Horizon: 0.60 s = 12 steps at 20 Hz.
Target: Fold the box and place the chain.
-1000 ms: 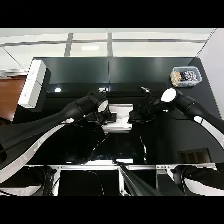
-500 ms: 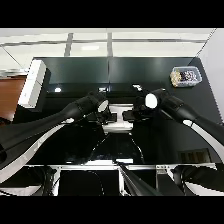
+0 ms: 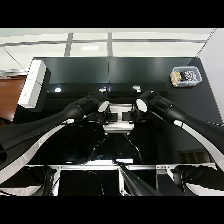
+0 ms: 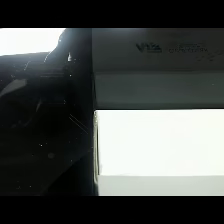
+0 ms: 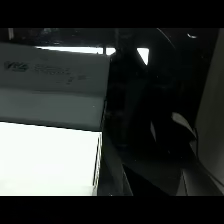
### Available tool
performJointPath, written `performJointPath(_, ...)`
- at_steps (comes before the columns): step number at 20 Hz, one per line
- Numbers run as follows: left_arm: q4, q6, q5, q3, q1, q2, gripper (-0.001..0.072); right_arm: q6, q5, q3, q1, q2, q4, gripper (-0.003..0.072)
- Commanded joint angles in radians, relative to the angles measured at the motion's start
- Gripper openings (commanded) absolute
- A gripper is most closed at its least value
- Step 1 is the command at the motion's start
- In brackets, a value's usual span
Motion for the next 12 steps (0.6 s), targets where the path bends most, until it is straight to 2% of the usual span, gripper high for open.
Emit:
performJointPath(1,0.004,0.001,-0.005,0.001,0.001,0.000,0.0026,0.053,-0.009,0.002,0.022,-0.008,-0.016,0.0253)
performJointPath(5,0.004,0.001,-0.005,0.001,0.001,0.000,0.0026,0.061,-0.005,0.002,0.029,-0.028,-0.016,0.0252)
performJointPath(7,0.004,0.001,-0.005,0.001,0.001,0.000,0.0026,0.062,-0.005,0.002,0.029,-0.030,-0.016,0.0050)
performJointPath(8,0.004,0.001,-0.005,0.001,0.001,0.000,0.0026,0.062,-0.010,0.002,0.029,-0.030,-0.016,0.0012)
performJointPath(12,0.004,0.001,-0.005,0.001,0.001,0.000,0.0026,0.063,-0.006,0.002,0.028,-0.030,-0.016,0.0016)
